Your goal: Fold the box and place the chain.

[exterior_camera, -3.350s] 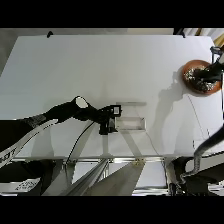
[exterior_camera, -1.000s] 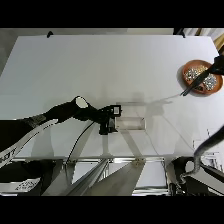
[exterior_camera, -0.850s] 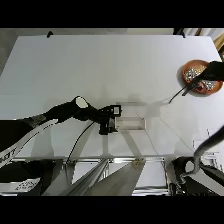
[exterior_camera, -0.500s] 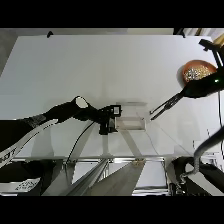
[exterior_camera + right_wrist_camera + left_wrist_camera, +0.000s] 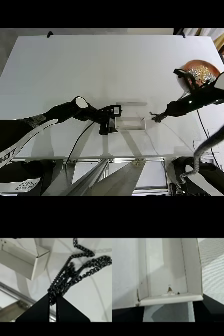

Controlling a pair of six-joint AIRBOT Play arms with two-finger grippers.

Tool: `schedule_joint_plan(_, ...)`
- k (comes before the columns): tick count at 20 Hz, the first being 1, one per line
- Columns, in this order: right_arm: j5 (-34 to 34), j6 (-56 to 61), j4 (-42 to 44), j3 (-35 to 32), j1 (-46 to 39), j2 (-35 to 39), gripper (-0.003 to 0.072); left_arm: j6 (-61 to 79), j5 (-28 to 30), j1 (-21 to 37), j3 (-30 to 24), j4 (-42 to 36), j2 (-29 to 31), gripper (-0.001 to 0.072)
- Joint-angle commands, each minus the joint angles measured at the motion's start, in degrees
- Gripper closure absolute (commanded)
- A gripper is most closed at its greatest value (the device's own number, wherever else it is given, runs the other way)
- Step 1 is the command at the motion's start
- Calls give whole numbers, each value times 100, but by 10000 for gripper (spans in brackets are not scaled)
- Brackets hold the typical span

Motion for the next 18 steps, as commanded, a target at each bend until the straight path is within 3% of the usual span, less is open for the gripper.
schedule_joint_plan(1, -398, -168, 415, -496, 44, 7, 669, 2, 0, 2, 0, 0, 2, 376)
schedule_joint_plan(7, -411, -682, 1812, -496, 52, 321, 669, 2, 0, 2, 0, 0, 4, 376)
schedule_joint_plan(18, -1366, -673, 1574, -501, 1814, 422, 669, 2, 0, 2, 0, 2, 4, 376)
